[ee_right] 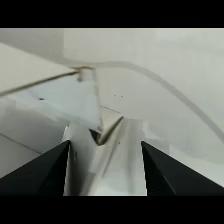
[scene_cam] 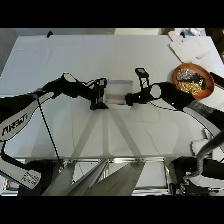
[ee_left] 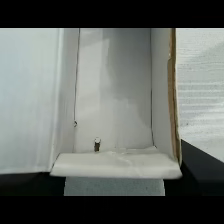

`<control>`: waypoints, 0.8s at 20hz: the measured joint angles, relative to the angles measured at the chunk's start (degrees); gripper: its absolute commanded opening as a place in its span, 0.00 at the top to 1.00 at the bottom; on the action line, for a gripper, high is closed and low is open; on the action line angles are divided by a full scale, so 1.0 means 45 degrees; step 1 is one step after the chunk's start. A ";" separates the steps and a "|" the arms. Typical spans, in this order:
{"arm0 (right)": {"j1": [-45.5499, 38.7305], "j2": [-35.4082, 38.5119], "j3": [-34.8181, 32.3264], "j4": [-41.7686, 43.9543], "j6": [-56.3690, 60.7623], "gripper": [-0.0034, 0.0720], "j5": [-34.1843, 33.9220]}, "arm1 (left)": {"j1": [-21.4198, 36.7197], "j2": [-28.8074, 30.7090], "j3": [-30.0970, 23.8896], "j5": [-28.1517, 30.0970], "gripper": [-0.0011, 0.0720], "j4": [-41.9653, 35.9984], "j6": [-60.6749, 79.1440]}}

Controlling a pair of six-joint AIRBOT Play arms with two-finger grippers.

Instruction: Fold the box and place the chain.

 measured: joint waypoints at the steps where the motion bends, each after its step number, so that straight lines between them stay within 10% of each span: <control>1: 0.0005 -0.0039 0.0015 -0.0083 0.0180 0.35 0.0000 | 0.0005 0.0000 0.0000 0.0000 0.55 0.0000 0.0000; 16: 0.1195 -0.1433 0.2176 -0.2861 0.3687 0.58 0.1787 | 0.0005 0.0000 0.0000 0.0000 0.55 0.0000 0.0000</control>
